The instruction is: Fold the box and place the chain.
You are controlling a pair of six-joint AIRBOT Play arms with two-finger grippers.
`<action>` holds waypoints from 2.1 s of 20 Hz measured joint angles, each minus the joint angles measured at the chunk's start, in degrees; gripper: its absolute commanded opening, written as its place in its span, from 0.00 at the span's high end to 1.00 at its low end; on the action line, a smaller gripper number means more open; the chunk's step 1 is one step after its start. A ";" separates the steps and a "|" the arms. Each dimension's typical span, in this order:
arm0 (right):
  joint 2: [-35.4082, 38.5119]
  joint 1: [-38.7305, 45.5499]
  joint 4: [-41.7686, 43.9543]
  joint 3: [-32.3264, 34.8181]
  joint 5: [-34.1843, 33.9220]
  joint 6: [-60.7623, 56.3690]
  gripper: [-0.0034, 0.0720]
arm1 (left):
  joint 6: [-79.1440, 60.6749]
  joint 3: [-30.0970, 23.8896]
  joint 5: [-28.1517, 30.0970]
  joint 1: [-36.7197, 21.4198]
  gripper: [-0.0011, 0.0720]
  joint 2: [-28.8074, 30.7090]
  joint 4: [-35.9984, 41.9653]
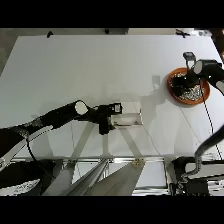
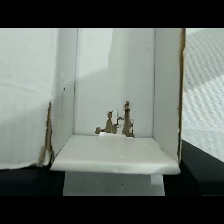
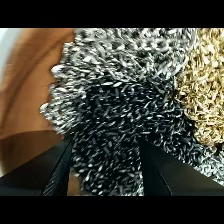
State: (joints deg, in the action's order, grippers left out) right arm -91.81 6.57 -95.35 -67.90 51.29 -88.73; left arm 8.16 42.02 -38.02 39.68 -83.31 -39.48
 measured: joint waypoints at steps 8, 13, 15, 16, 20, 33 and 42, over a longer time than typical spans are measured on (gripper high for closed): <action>-2.10 2.69 2.40 -0.17 1.18 -1.05 0.47 | 0.00 0.00 0.02 0.00 0.80 0.00 0.00; -2.67 2.91 5.16 -0.20 2.23 -0.87 0.88 | 0.00 0.00 0.02 0.00 0.80 0.00 0.00; -2.71 2.97 5.29 -0.20 2.58 -0.81 0.95 | 0.00 0.00 0.00 0.00 0.80 0.00 0.00; -2.71 2.97 5.42 -0.22 2.78 -0.81 0.95 | 0.00 0.00 0.00 0.00 0.80 0.00 0.00; -1.90 3.04 5.16 -0.13 4.68 -0.79 0.95 | 0.00 0.00 0.00 0.00 0.80 0.00 0.00; 13.22 3.06 5.79 -0.20 6.60 3.34 0.95 | 0.00 0.00 0.00 0.00 0.80 0.00 0.00; 20.31 0.00 7.78 -0.20 10.99 6.51 0.95 | 0.00 0.00 0.00 0.00 0.80 0.00 0.00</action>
State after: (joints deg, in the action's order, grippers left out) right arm -71.50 6.57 -87.57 -68.10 62.28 -82.21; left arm 8.16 42.02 -38.02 39.68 -83.31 -39.48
